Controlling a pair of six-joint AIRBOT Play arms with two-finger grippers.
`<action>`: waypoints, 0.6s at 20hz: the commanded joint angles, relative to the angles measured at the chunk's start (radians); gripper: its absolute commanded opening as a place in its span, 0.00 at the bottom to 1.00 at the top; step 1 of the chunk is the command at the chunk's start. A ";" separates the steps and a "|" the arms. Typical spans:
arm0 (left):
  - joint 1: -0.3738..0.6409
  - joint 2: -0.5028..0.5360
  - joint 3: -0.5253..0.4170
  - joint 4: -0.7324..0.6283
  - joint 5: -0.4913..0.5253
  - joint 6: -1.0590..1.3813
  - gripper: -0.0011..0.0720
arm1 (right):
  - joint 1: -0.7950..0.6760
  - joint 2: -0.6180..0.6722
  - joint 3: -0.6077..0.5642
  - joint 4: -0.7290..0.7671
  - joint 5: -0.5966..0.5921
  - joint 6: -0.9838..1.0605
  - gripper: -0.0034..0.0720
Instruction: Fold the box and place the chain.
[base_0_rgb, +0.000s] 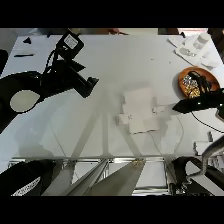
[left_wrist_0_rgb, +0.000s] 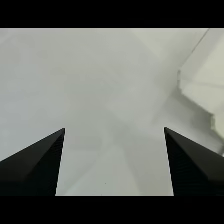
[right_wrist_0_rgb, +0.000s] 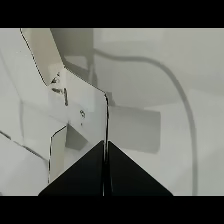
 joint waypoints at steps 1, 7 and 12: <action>0.000 0.001 0.000 0.000 0.000 0.000 0.97 | 0.060 0.008 -0.071 0.259 -0.122 -0.060 0.06; 0.000 0.001 0.000 0.000 0.000 0.000 0.97 | 0.256 0.008 -0.214 0.516 -0.456 -0.221 0.06; 0.000 0.001 0.000 0.000 0.000 0.000 0.97 | 0.435 0.008 -0.305 0.529 -0.722 -0.227 0.06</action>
